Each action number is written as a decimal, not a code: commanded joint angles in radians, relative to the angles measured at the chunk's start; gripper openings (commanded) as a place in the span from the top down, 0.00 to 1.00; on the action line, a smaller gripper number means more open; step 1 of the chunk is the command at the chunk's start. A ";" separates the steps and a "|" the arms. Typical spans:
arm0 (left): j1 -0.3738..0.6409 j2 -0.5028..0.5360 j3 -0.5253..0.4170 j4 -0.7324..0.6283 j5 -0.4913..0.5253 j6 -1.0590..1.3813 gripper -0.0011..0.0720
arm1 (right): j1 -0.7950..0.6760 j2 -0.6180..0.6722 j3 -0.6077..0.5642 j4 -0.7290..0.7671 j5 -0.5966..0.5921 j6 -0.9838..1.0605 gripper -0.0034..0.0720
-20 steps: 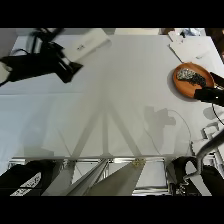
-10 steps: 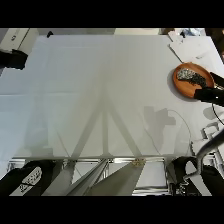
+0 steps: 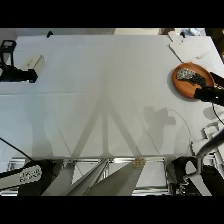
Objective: Fold the box and place the chain.
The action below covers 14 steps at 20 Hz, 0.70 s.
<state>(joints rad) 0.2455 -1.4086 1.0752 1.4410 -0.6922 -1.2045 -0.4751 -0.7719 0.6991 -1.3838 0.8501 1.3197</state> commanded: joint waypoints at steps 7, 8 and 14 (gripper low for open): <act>0.003 -0.187 0.000 0.004 0.036 -0.002 0.03 | -0.001 0.001 0.000 0.000 -0.001 0.000 0.94; 0.003 -0.177 0.000 0.004 0.026 -0.002 0.03 | -0.001 0.001 0.000 0.000 -0.001 0.000 0.94; 0.003 -0.018 0.000 0.011 0.008 0.000 0.03 | -0.001 0.001 0.000 0.000 -0.001 0.000 0.94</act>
<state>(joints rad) 0.2478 -1.4967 1.0752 1.4487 -0.6781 -1.2057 -0.4751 -0.7719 0.6991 -1.3838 0.8486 1.3193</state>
